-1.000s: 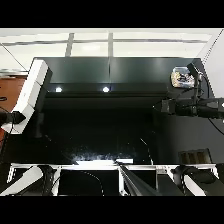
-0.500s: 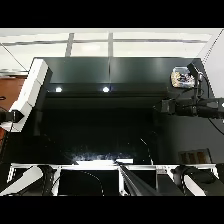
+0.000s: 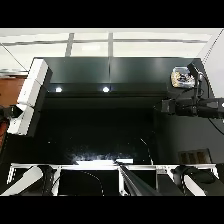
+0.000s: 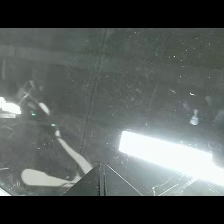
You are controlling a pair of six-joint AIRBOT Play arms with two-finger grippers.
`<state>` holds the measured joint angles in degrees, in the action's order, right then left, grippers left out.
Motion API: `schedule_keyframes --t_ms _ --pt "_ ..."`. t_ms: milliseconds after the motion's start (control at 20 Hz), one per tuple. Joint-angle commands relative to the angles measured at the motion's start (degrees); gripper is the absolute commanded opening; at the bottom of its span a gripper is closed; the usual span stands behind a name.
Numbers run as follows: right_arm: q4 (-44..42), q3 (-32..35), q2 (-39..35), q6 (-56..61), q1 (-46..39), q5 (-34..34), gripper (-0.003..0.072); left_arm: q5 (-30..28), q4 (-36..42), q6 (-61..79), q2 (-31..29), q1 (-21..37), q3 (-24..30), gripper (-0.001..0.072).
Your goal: Fold the box and place the chain.
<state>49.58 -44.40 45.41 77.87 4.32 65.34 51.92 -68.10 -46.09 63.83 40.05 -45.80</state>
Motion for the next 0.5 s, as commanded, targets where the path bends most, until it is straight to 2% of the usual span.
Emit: schedule_keyframes --t_ms 0,200,250,300,350,400,450 --pt "-0.50 -0.07 0.00 1.64 -0.02 -0.15 0.0042 2.75 6.23 -3.45 -2.45 -3.85 -2.27 0.0712" --pt "-1.14 -0.11 0.00 1.60 -0.02 -0.02 0.0043 4.66 15.28 -3.52 -6.99 -14.69 -5.51 0.0707" --pt "-1.60 -0.11 -0.02 1.60 -0.02 0.00 0.0042 4.02 16.39 -4.76 -8.24 -18.29 -5.97 0.0644" --pt "-1.70 -0.13 -0.02 1.40 -0.02 0.04 0.0043 3.61 16.52 -6.60 -9.33 -21.84 -6.12 0.0444" --pt "-1.40 -0.24 -0.02 1.05 -0.02 0.00 0.0042 3.76 16.52 -7.85 -10.23 -25.77 -6.12 0.0159" --pt "-0.66 -0.52 -0.02 0.96 -0.02 -0.20 0.0042 4.13 16.52 -8.35 -10.62 -29.59 -6.12 0.0028" --pt "1.14 -1.31 -0.02 0.96 0.09 -0.44 0.0042 4.22 16.26 -8.44 -10.67 -34.32 -6.10 0.0027"
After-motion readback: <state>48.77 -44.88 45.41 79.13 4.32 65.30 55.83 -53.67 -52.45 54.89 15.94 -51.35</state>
